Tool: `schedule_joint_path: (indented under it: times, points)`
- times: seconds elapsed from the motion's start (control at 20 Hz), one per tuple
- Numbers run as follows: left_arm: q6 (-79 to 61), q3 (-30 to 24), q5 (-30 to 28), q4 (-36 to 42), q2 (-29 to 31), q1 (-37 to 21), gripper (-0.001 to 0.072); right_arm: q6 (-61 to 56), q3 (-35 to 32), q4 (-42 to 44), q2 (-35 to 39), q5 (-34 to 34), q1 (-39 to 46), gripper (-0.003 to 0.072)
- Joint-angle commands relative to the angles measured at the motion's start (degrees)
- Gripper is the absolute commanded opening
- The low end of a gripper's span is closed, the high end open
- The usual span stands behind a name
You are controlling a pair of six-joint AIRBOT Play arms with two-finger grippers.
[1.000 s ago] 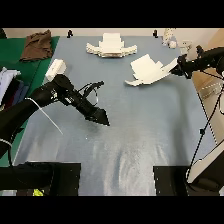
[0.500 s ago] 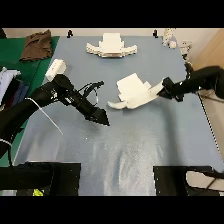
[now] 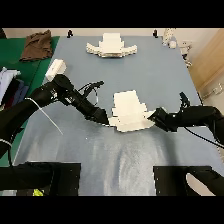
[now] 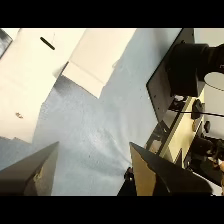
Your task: Fold the box.
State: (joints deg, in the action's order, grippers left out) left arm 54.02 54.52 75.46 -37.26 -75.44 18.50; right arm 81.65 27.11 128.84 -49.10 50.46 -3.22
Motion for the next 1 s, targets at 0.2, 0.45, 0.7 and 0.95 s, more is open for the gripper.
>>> schedule_joint_path:
  times: [0.2,0.45,0.7,0.95]
  points:
    - [0.0,0.0,0.0,0.0,0.0,0.0,0.0691,1.5,15.0,-13.0,-3.5,14.7,13.8,0.0461]
    - [0.0,0.0,-0.1,0.0,0.0,0.1,0.0692,21.4,31.0,-4.5,-22.2,27.7,26.7,0.042]
    - [0.0,0.0,-0.1,0.0,0.0,0.1,0.0691,32.7,38.2,3.9,-39.4,32.2,26.8,0.042]
    - [0.0,0.0,-0.2,0.0,0.0,0.1,0.0692,35.4,40.5,3.1,-47.2,36.4,23.5,0.042]
